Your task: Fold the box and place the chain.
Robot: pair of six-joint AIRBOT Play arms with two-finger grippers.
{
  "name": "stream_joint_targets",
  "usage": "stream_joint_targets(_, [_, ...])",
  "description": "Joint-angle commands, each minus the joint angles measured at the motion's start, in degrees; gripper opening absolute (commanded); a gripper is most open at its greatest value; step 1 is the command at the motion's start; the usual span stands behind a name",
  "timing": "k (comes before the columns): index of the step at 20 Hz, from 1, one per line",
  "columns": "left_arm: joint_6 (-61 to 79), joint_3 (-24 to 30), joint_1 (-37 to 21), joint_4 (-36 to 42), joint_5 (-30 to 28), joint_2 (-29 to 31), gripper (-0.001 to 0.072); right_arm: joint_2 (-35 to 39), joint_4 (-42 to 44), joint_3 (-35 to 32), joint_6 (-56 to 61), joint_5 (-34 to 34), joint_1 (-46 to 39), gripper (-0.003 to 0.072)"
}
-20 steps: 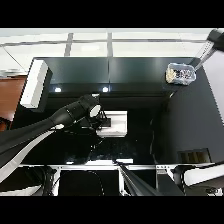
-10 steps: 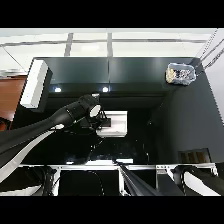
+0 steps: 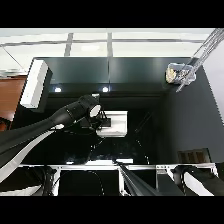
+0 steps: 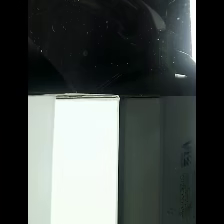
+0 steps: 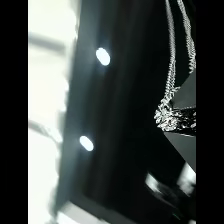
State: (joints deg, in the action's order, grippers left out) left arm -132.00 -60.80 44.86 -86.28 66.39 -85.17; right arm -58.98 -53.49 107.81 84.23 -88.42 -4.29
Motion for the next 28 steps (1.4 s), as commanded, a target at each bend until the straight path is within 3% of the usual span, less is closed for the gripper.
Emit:
stream_joint_targets(1, [0.02,0.0,-0.07,-0.02,0.15,-0.02,0.0027,0.22,4.44,-4.79,-0.7,-5.84,3.15,0.0012])
stream_joint_targets(6, [0.02,0.0,-0.07,0.0,0.11,-0.02,0.0027,0.22,5.35,-20.98,-0.72,-1.49,14.6,0.0013])
stream_joint_targets(11, [0.02,0.0,-0.07,-0.02,0.11,-0.02,0.0027,0.2,9.33,-39.3,-0.74,14.64,25.77,0.0013])
stream_joint_targets(14, [0.02,0.0,-0.07,-0.02,0.11,-0.02,0.0027,0.07,13.18,-46.38,-0.74,24.13,30.1,0.0013])
stream_joint_targets(19, [0.02,0.0,-0.07,0.0,0.11,-0.02,0.0028,-0.28,14.19,-50.53,-0.68,33.35,33.48,0.0014])
stream_joint_targets(28, [0.02,0.0,-0.07,0.0,0.15,-0.02,0.0027,-0.26,9.68,-50.73,0.39,29.94,31.56,0.0014])
